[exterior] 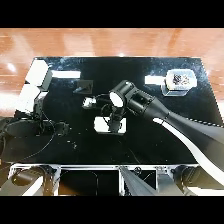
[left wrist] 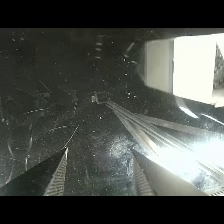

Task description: Fold the box and place the chain.

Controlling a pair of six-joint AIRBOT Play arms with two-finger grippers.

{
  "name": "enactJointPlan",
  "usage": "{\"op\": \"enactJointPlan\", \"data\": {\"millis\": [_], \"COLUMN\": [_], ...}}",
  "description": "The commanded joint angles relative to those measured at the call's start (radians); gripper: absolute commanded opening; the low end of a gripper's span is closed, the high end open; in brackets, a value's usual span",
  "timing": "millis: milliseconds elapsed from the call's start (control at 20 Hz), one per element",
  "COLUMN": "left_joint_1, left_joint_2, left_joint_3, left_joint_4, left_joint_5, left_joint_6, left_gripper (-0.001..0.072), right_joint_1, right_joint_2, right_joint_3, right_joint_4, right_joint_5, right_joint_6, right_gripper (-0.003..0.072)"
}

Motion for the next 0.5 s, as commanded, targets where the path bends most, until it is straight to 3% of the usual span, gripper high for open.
{"op": "enactJointPlan", "data": {"millis": [0, 50, 450], "left_joint_1": [0.001, 0.001, 0.001], "left_joint_2": [0.001, 0.001, 0.001], "left_joint_3": [0.000, 0.000, 0.000], "left_joint_4": [-0.001, -0.001, -0.002], "left_joint_5": [0.000, 0.000, -0.001], "left_joint_6": [0.000, 0.000, 0.000], "left_gripper": [0.0511, 0.0511, 0.0511], "right_joint_1": [-0.011, -0.011, -0.029], "right_joint_2": [0.001, 0.001, 0.000], "right_joint_3": [0.029, 0.031, 0.032], "right_joint_4": [0.011, 0.014, 0.014], "right_joint_5": [0.000, -0.003, -0.019], "right_joint_6": [-0.021, -0.027, -0.031], "right_gripper": [0.0265, 0.0235, 0.0234]}}
